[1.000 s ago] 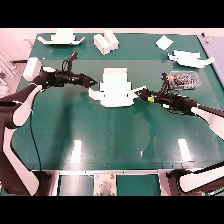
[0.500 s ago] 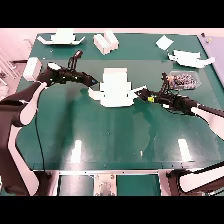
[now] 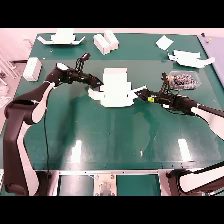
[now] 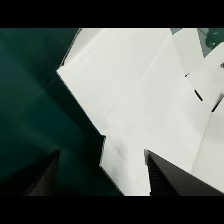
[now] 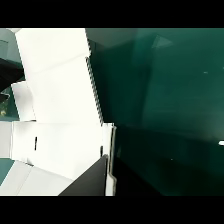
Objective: Fold the box and place the chain.
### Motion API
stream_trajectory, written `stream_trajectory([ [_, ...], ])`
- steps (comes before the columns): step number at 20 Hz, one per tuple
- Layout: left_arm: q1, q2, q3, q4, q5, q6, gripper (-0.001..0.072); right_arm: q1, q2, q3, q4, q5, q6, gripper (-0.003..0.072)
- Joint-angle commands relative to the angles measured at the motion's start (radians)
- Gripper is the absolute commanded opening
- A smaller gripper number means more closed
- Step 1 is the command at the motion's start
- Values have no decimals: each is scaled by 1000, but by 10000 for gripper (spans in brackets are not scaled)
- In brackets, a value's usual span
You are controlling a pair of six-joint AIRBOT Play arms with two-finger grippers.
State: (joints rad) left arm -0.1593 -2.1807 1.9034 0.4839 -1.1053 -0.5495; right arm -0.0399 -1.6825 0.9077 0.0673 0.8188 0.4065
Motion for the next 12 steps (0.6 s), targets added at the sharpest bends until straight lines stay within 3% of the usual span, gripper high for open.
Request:
stream_trajectory([
  [1,-5,-20,14,-21,-66,-11,586,0,-1,1,-1,0,0,14],
  [11,-37,-21,14,-90,-60,19,583,0,-1,1,-1,0,-16,15],
  [12,-37,-21,14,-96,-63,23,529,0,-1,1,-1,0,-16,14],
])
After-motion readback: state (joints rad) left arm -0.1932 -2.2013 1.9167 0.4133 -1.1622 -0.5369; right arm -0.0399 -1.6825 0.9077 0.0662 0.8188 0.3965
